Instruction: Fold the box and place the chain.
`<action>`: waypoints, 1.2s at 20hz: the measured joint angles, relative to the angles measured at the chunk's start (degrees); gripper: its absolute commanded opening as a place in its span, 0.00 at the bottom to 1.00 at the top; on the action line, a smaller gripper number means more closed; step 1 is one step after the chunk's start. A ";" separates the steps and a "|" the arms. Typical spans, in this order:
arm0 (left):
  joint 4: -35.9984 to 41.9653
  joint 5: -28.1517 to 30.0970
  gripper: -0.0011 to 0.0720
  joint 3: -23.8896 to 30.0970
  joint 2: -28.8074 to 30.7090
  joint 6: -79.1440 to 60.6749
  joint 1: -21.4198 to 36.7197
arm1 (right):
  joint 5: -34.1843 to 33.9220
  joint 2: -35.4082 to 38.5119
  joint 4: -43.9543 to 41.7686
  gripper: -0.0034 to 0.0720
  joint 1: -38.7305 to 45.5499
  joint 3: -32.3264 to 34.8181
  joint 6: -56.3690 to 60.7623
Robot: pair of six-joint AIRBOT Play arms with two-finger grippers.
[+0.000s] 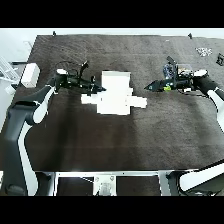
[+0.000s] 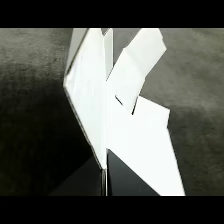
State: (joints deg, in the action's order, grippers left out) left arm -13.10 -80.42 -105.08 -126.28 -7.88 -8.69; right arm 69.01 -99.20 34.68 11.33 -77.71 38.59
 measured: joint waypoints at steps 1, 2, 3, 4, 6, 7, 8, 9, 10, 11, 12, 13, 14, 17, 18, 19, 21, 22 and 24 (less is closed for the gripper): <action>0.11 2.10 0.03 2.56 1.44 -2.34 -0.07 | 0.00 0.00 -0.02 0.41 0.07 0.04 -0.02; 0.55 4.04 0.03 5.01 2.75 -4.74 -0.09 | -0.02 0.00 -0.02 0.41 0.11 0.09 -0.04; 1.07 5.64 0.03 6.91 3.63 -6.82 -0.09 | 0.00 0.00 -0.09 0.41 0.11 0.09 -0.09; 1.42 6.99 0.03 8.57 4.28 -8.76 -0.09 | 0.00 0.00 -0.15 0.41 0.11 0.11 -0.13; 2.19 8.61 0.03 10.88 5.27 -12.02 -0.11 | 0.00 0.00 -0.15 0.41 0.11 0.11 -0.20; 2.43 9.14 0.03 11.78 5.49 -13.44 -0.17 | 0.00 0.00 -0.17 0.41 0.11 0.11 -0.22; 2.47 9.77 0.04 12.52 5.60 -14.75 -0.17 | 0.00 0.00 -0.15 0.41 0.11 0.11 -0.22; 2.58 10.01 0.04 13.03 5.77 -15.87 -0.17 | 0.00 0.00 -0.20 0.41 0.11 0.11 -0.24; 2.71 10.14 0.04 13.42 5.92 -16.96 -0.17 | 0.00 0.00 -0.20 0.41 0.11 0.13 -0.24; 2.71 10.40 0.04 13.75 5.95 -17.73 -0.17 | 0.00 0.00 -0.20 0.41 0.11 0.13 -0.26; 2.62 10.49 0.04 14.05 5.95 -18.45 -0.17 | 0.00 0.00 -0.20 0.41 0.11 0.13 -0.26; 2.47 10.58 0.04 14.27 5.97 -19.21 -0.15 | 0.00 0.00 -0.20 0.41 0.11 0.13 -0.26; 1.99 10.64 0.04 14.49 5.97 -19.96 -0.15 | 0.00 0.00 -0.20 0.41 0.11 0.13 -0.28; 0.92 10.69 0.04 14.80 5.86 -21.22 -0.15 | 0.00 0.00 -0.22 0.41 0.04 0.13 -0.26; 0.50 10.64 0.04 14.82 5.81 -21.44 -0.15 | 0.00 0.00 -0.35 0.41 0.07 0.13 -0.28; 0.15 10.58 0.04 14.88 5.81 -21.62 -0.15 | 0.00 0.00 -0.52 0.41 0.07 0.13 -0.28; -0.28 10.47 0.04 14.91 5.79 -21.88 -0.15 | 0.00 0.00 -1.14 0.41 0.07 0.13 -0.28; -0.48 10.38 0.04 14.93 5.79 -21.99 -0.15 | 0.07 0.02 -1.62 0.41 0.07 0.13 -0.35; -0.90 10.38 0.04 14.93 5.77 -22.03 -0.15 | 0.26 0.13 -2.67 0.41 0.00 0.15 -1.20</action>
